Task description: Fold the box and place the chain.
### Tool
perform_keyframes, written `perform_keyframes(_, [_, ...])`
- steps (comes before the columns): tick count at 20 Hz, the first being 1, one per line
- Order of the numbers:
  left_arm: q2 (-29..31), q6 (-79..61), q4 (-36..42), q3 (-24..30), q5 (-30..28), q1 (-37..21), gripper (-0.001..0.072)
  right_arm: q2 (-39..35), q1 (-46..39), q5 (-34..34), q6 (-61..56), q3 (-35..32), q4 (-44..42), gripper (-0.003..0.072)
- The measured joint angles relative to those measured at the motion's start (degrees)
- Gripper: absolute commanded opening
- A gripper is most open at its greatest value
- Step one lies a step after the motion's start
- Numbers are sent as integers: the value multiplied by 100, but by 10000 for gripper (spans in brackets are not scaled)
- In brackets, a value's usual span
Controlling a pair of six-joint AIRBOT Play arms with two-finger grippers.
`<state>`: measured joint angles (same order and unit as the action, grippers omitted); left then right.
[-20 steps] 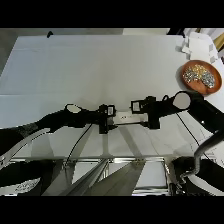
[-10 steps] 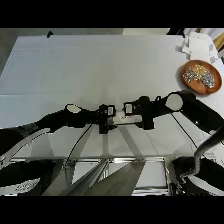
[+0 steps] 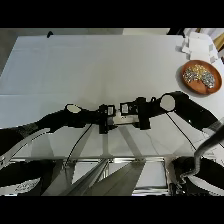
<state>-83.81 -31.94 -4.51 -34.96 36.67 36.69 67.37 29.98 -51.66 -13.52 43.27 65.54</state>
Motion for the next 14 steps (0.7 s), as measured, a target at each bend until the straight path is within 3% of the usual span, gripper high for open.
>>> perform_keyframes(7, [0, 17, 20, -2, -37, -4, 135, 79, 2, 271, -4, 79, 0, 701])
perform_keyframes(14, [0, -2, -13, -2, 20, -4, 135, 407, 2, 103, -17, 111, 7, 696])
